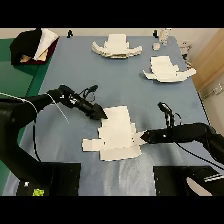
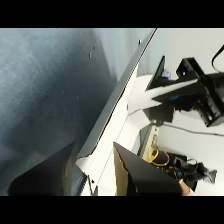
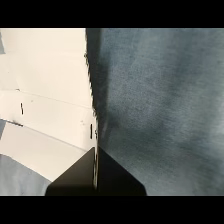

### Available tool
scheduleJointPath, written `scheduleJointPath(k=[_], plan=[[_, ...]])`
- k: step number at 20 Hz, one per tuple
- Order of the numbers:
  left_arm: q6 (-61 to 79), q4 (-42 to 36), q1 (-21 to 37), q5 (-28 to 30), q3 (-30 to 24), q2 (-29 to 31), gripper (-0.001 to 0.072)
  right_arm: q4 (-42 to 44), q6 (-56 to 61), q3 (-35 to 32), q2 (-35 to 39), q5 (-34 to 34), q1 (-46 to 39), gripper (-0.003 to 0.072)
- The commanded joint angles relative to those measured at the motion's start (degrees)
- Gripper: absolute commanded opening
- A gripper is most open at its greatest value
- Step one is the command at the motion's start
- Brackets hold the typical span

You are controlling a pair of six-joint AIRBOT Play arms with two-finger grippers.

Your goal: Fold the box.

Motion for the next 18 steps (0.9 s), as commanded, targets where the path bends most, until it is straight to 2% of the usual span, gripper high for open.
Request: scheduleJointPath(k=[1,3,5,9,11,14,15,16,17,18], plan=[[1.5,1.9,-1.0,-4.5,1.0,-1.4,0.0355,0.0,0.0,0.0,0.1,0.0,0.0,0.0002],[2.1,1.9,-0.9,-6.4,1.0,-1.4,0.0350,0.0,0.0,0.0,0.1,0.0,0.0,0.0002],[4.4,1.9,-0.9,-7.1,1.3,-1.4,0.0092,0.0,0.0,0.0,0.1,0.0,0.0,0.0002],[4.8,1.9,-0.9,-7.2,2.9,-1.4,0.0094,0.0,0.0,0.0,0.1,0.0,0.0,0.0002],[5.1,1.9,-0.9,-7.3,3.1,-1.4,0.0014,0.0,0.0,0.0,0.1,-0.1,0.0,0.0002],[6.0,1.9,-0.9,-7.5,3.1,-1.4,0.0014,0.0,0.0,0.0,0.1,0.0,0.0,0.0004],[6.3,1.9,-0.9,-7.7,3.1,-1.4,0.0014,0.0,0.0,0.0,0.1,0.0,0.0,0.0047],[6.4,1.9,-0.9,-7.7,3.1,-1.4,0.0014,0.0,0.0,0.0,0.1,0.0,0.0,0.0145],[6.8,1.9,-0.9,-7.7,3.1,-1.4,0.0013,-0.2,0.0,0.0,0.1,0.0,0.0,0.0211],[7.1,1.9,-0.9,-7.7,3.1,-1.4,0.0013,-0.7,0.0,0.2,0.1,0.0,0.0,0.0212]])
